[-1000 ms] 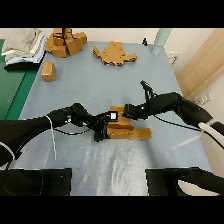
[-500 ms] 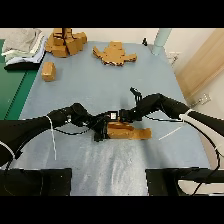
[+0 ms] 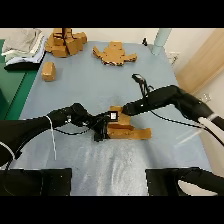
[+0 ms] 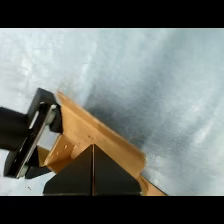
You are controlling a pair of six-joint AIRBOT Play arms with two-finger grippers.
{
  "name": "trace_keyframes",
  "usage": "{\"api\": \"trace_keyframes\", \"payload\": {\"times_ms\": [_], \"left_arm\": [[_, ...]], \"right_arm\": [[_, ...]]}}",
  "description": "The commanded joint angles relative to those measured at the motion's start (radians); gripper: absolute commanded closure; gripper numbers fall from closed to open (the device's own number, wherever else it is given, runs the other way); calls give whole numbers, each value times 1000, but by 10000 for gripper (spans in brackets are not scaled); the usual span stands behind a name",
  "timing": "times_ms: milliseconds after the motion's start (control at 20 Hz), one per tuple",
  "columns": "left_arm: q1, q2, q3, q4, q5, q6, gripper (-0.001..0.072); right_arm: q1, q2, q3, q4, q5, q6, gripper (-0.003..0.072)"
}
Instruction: Fold the box.
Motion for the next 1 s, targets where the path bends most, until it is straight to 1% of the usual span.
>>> {"api": "trace_keyframes", "payload": {"times_ms": [0, 100, 200, 250, 300, 350, 400, 500, 600, 700, 800, 850, 900, 950], "left_arm": [[0, 0, 0, 0, 0, 0, 205], [0, 0, 0, 0, 0, 0, 205], [0, 0, 0, 0, 0, 0, 205], [0, 0, 0, 0, 0, 0, 205], [0, 0, 0, 0, 0, 0, 205], [0, 0, 0, 0, 0, 0, 206], [0, 0, 0, 0, -1, 0, 205], [0, 0, 0, 0, 0, 0, 205], [0, 0, 0, 0, 0, 0, 205], [0, 0, 0, 0, 0, 0, 205], [0, 0, 0, 0, 0, 0, 205], [0, 0, 0, 0, 0, 0, 205], [0, 0, 0, 0, 0, 0, 206], [0, 0, 0, 0, 0, 0, 205]], "right_arm": [[21, 151, -31, -85, -95, -24, 686], [60, 250, -98, -138, -152, -100, 686], [87, 355, -188, -214, -157, -201, 683], [91, 388, -228, -240, -150, -237, 610], [90, 404, -269, -274, -126, -272, 339], [91, 402, -306, -314, -97, -320, 148], [90, 391, -343, -346, -51, -395, 93], [91, 351, -386, -360, 63, -510, 93], [91, 289, -388, -361, 132, -598, 92], [91, 231, -388, -359, 177, -675, 93], [97, 198, -388, -307, 195, -761, 94], [97, 192, -388, -275, 197, -803, 106], [97, 190, -388, -258, 199, -836, 158], [97, 190, -388, -254, 199, -850, 306]]}}
